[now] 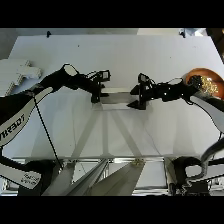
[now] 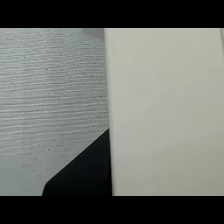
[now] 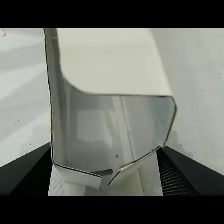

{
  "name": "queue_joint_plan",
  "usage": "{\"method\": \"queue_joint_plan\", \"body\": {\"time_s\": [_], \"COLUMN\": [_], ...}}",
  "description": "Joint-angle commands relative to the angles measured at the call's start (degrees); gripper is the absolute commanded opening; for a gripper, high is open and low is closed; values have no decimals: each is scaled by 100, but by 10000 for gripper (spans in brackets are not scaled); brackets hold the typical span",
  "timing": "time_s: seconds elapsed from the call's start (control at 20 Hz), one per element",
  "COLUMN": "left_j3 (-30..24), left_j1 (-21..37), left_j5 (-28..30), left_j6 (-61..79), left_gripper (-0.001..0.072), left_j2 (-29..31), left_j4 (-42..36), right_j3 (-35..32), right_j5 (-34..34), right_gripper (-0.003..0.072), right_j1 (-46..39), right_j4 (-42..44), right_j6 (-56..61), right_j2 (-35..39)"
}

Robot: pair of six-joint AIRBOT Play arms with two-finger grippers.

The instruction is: Fold the box and place the chain.

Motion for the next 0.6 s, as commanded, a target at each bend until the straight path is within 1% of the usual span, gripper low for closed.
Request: {"method": "queue_joint_plan", "body": {"time_s": [0.0, 0.15, 0.4, 0.55], "left_j3": [-2, -2, -2, -2], "left_j1": [-2, -2, -2, -2], "left_j5": [0, 0, 0, 0], "left_j6": [2, 2, 2, 2], "left_gripper": [16, 16, 16, 16], "left_j2": [2, 2, 2, 0], "left_j4": [0, 0, 2, 0], "right_j3": [46, 90, 527, 605], "right_j5": [542, 560, 636, 706], "right_gripper": [697, 697, 697, 697], "right_j1": [-85, -153, -142, -90], "right_j4": [-83, -177, -175, -221], "right_j6": [-127, -138, -70, -39], "right_j2": [-153, -280, -481, -518]}}
